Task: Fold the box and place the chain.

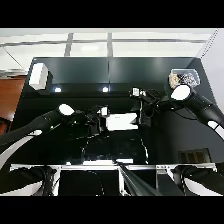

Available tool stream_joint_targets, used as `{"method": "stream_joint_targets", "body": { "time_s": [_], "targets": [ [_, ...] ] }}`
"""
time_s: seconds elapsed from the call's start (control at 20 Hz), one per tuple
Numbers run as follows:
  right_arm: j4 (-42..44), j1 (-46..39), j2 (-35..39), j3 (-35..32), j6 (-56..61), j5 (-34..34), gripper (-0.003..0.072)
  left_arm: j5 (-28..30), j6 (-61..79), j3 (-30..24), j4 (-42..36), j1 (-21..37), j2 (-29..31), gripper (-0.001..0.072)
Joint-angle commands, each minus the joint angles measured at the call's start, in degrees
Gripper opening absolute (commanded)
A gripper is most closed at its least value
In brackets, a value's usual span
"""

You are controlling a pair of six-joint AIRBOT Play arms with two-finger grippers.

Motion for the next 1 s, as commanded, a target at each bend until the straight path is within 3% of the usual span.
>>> {"method": "stream_joint_targets", "body": {
  "time_s": [0.0,0.6,0.65,0.7,0.8,0.95],
  "targets": [
    [0.2,1.2,0.0,-0.1,-0.5,0.3,0.0708,0.0,0.0,0.0,0.0,0.0,0.0,0.0398],
    [-4.0,4.0,0.0,-0.2,0.0,-2.6,0.07,0.0,0.0,0.0,0.0,0.0,0.0,0.0398],
    [-3.9,4.1,0.0,-0.2,0.6,-2.6,0.0561,0.0,0.0,0.0,0.0,0.0,0.0,0.0399],
    [-4.0,4.1,0.0,-0.2,1.5,-2.7,0.0532,0.0,0.0,0.0,0.0,0.0,0.0,0.0398],
    [-4.2,4.1,0.5,-0.2,2.1,-2.9,0.0393,0.0,0.0,0.0,0.0,0.0,0.0,0.0398],
    [-4.4,4.1,1.2,-0.2,4.0,-2.9,0.0319,0.0,0.0,0.0,0.0,0.0,0.0,0.0398]
  ]
}}
